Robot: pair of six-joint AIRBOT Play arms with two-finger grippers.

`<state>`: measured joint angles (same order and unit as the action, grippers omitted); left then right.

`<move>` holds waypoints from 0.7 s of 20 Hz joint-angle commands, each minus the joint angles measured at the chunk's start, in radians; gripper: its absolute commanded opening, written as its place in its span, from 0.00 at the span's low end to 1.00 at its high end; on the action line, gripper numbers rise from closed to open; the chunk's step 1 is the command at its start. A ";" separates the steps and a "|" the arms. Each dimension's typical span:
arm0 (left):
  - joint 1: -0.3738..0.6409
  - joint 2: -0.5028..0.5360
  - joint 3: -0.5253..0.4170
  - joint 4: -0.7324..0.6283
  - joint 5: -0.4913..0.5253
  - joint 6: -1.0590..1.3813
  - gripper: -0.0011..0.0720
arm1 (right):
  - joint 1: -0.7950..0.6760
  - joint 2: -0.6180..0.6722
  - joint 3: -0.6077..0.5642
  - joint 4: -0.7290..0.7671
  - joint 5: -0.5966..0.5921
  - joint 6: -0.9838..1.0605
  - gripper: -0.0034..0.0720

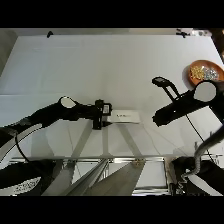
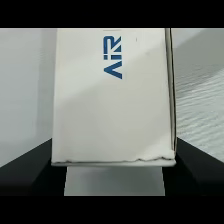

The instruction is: Fold the box and place the chain.

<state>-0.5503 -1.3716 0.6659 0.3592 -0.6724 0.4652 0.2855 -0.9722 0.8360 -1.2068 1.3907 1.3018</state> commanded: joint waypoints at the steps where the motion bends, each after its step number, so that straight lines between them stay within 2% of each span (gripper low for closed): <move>1: 0.006 0.056 0.001 -0.008 0.266 -0.068 0.50 | -0.001 -0.001 0.001 0.000 -0.020 0.000 0.06; 4: 0.074 0.075 0.001 -0.008 0.510 -0.206 0.50 | -0.001 -0.001 0.001 0.000 -0.020 0.000 0.06; 7: 0.213 0.080 0.001 -0.008 0.611 -0.401 0.50 | -0.001 -0.001 0.001 0.000 -0.020 0.000 0.06; 11: 0.472 0.081 0.000 -0.007 0.594 -0.648 0.50 | -0.001 -0.001 0.001 0.000 -0.021 0.000 0.06; 14: 0.666 0.082 0.000 0.029 0.447 -0.677 0.50 | -0.001 0.000 0.001 0.001 -0.023 0.002 0.06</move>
<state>-0.0563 -1.2919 0.6659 0.3569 -0.1368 -0.1093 0.2855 -0.9722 0.8360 -1.2068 1.3697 1.3018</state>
